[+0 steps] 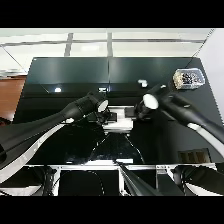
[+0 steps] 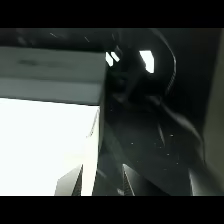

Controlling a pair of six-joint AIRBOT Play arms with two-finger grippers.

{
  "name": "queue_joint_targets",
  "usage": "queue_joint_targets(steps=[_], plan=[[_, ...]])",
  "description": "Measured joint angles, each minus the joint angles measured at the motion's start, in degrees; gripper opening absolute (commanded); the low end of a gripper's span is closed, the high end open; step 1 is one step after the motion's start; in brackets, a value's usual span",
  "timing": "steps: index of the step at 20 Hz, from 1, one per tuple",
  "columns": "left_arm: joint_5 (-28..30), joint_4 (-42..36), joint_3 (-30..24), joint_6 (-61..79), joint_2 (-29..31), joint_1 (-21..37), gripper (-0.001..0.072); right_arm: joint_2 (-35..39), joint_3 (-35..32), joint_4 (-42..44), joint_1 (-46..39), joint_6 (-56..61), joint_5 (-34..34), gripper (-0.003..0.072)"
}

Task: Fold the box and place the chain.

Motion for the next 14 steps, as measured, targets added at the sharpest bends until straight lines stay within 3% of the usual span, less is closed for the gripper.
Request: queue_joint_targets(steps=[2, 5, 6, 7, 10, 14], plan=[[0.0, 0.0, 0.0, 0.0, 0.0, 0.0, 0.0029, 6.2, 0.3, -2.6, -1.9, -2.5, 1.1, 0.0291], [0.0, 0.0, 0.0, 0.0, 0.0, 0.0, 0.0029, 13.2, 0.3, -15.7, -6.7, -4.5, 2.1, 0.0299], [0.0, 0.0, 0.0, 0.0, 0.0, 0.0, 0.0029, 14.4, -0.3, -20.9, -8.9, -4.9, 1.4, 0.0533], [0.0, 0.0, 0.0, 0.0, 0.0, 0.0, 0.0029, 15.2, -1.1, -25.3, -11.6, -5.2, -0.7, 0.0711], [0.0, 0.0, 0.0, 0.0, 0.0, 0.0, 0.0029, 13.4, -3.9, -30.1, -22.9, -5.7, -11.5, 0.0708], [-0.2, 0.0, 0.0, 0.0, 0.0, 0.0, 0.0029, 1.3, 1.0, -19.0, -37.4, -5.2, -21.9, 0.0706]])
